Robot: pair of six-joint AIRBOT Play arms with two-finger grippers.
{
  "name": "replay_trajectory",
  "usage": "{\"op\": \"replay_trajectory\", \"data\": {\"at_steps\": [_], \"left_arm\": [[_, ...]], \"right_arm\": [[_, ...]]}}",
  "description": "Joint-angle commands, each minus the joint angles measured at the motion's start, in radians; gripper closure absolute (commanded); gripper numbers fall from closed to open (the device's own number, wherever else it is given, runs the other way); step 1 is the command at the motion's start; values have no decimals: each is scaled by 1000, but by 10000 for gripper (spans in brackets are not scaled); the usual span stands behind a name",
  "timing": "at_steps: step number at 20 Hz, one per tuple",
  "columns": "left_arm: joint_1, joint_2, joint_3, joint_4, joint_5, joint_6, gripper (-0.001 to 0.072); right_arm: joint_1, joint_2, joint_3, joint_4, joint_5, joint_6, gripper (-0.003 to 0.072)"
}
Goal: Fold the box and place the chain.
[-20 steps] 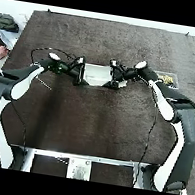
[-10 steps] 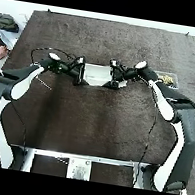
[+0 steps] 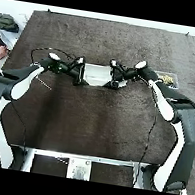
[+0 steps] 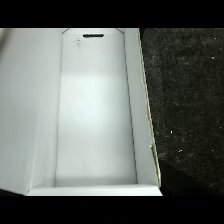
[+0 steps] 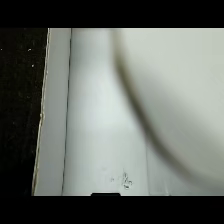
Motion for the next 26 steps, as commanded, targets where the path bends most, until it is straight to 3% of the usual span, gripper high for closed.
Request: {"op": "replay_trajectory", "data": {"at_steps": [1,13,18,19,20,21,26], "left_arm": [[0,0,0,1,-4,0,300],[0,0,0,0,-2,0,300],[0,0,0,0,-1,0,300],[0,0,0,0,-1,0,300],[0,0,0,0,-1,0,300],[0,0,0,0,-1,0,300],[0,0,0,0,-1,0,299]], "right_arm": [[-7,15,2,-5,28,-2,87],[-86,149,3,-150,90,60,90],[-76,202,3,19,175,97,100],[-71,200,3,39,182,97,255],[-62,200,3,46,192,96,565],[-51,200,3,46,191,96,697],[13,177,0,51,61,97,698]]}}
